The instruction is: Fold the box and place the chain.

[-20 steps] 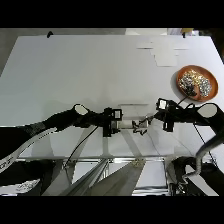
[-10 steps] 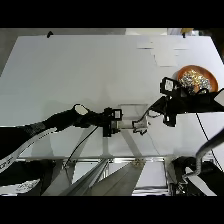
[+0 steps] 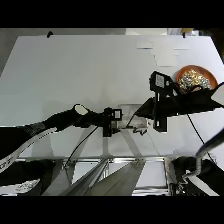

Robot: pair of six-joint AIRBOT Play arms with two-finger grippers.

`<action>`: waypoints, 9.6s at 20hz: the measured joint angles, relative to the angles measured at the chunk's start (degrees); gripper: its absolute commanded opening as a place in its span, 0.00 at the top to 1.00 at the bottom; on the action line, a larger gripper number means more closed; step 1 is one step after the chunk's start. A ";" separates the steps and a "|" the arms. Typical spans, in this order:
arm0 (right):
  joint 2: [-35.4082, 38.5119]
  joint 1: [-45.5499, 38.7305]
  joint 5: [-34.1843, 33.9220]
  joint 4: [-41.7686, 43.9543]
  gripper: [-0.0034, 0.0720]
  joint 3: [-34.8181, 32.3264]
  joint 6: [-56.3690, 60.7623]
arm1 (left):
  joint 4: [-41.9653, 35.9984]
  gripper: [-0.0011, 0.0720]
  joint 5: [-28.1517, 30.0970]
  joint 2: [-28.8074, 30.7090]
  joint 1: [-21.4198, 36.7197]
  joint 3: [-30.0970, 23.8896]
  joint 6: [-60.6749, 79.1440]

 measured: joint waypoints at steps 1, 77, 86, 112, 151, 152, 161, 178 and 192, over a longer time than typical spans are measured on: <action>-0.96 0.66 -0.09 -0.07 0.93 0.04 0.20 | -0.02 0.70 0.00 0.00 0.00 0.00 0.00; 9.97 -7.85 -14.99 -27.93 0.93 -24.11 -0.98 | 0.00 0.70 0.00 0.00 0.00 0.00 0.00; 26.43 -7.85 -3.65 -15.93 0.93 -14.51 6.99 | -0.02 0.70 0.00 0.00 0.00 0.00 0.00; -11.52 -1.53 10.99 -13.70 0.93 10.49 28.30 | -0.02 0.70 0.00 0.00 0.00 0.00 -0.02; -29.73 -17.29 -7.96 -40.11 0.51 4.61 55.43 | -0.02 0.70 0.00 0.00 0.00 0.00 0.00; -29.75 -17.31 -8.44 -40.30 0.51 4.31 55.69 | 0.00 0.70 0.00 0.00 0.00 0.00 -0.02; -29.83 -17.64 -13.75 -41.35 0.57 0.85 59.76 | 0.00 0.70 0.00 0.00 0.00 0.00 0.00; -27.10 -17.66 -14.32 -41.42 0.93 -2.49 59.21 | -0.02 0.70 0.00 0.00 0.00 0.00 0.00; -11.78 -17.66 -12.50 -39.67 0.53 -3.54 58.82 | 0.00 0.70 0.00 0.00 0.00 0.00 0.00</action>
